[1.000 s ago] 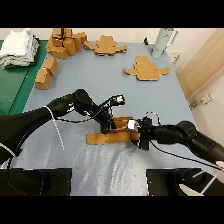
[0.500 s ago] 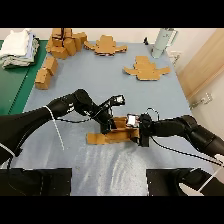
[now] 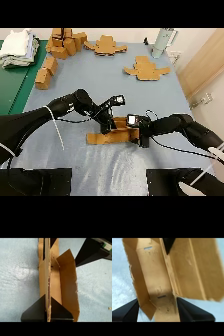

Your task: Fold the box.

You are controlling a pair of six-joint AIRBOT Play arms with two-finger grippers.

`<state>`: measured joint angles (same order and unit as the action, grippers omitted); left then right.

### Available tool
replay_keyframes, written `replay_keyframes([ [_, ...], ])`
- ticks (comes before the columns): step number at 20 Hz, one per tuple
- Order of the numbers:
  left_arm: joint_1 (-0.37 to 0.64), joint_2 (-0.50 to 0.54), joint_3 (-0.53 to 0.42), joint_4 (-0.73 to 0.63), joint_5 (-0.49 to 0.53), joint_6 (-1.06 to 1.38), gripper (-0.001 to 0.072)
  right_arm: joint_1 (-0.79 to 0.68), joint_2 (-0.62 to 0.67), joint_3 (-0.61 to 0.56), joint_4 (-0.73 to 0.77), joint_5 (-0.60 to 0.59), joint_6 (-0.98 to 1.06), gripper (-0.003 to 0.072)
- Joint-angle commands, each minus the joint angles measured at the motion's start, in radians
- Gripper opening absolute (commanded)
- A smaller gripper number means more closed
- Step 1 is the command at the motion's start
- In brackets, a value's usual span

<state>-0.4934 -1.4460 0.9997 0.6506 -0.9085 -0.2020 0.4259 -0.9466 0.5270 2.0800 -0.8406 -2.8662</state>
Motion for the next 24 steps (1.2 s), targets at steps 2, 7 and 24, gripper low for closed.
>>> replay_keyframes([
  [2, 0.000, 0.000, 0.000, 0.000, 0.000, 0.000, 0.0013, -0.017, -0.098, 0.013, 0.055, -0.030, -0.095, 0.0717],
  [7, 0.000, 0.000, 0.000, 0.000, 0.000, 0.000, 0.0012, -0.017, -0.131, 0.021, 0.053, -0.030, -0.116, 0.0715],
  [24, 0.000, 0.000, 0.000, 0.000, 0.000, 0.000, 0.0012, -0.013, -0.131, 0.021, 0.048, -0.031, -0.047, 0.0711],
])
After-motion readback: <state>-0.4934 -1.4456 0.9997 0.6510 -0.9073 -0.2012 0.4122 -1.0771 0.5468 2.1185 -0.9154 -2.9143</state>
